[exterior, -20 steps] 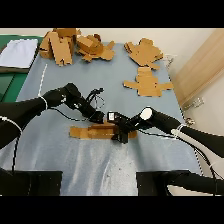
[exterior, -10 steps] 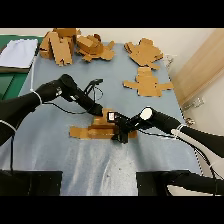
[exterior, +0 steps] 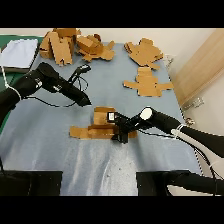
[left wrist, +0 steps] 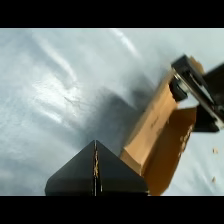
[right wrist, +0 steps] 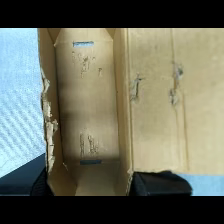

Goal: Fold the box.

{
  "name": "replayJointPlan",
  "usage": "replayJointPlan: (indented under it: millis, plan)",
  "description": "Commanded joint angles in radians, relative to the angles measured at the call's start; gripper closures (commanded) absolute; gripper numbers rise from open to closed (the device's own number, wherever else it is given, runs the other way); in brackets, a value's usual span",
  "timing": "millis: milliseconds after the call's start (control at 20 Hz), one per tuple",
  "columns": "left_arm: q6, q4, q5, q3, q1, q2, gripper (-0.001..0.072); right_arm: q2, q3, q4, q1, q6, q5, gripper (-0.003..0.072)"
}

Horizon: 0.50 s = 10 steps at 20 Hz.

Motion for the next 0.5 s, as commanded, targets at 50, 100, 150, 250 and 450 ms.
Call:
replayJointPlan:
  millis: [50, 100, 150, 250, 450]
  plan:
    - [0.262, 0.004, -0.066, -0.114, 0.015, 0.087, 0.0701, 0.0, 0.001, 0.0, 0.0, 0.0, 0.001, 0.0161]
    - [0.319, 0.004, -0.045, -0.162, 0.015, 0.127, 0.0701, 0.0, 0.001, 0.0, 0.0, 0.0, 0.001, 0.0161]
    - [0.39, 0.004, -0.019, -0.217, 0.015, 0.171, 0.07, 0.0, 0.001, 0.0, 0.0, 0.0, 0.001, 0.0161]
    - [0.527, 0.03, 0.037, -0.33, 0.014, 0.255, 0.0699, 0.0, 0.001, 0.0, 0.0, 0.0, 0.001, 0.0161]
    - [0.673, 0.053, 0.156, -0.514, 0.008, 0.336, 0.0695, 0.0, 0.001, 0.0, 0.0, 0.0, 0.001, 0.0161]
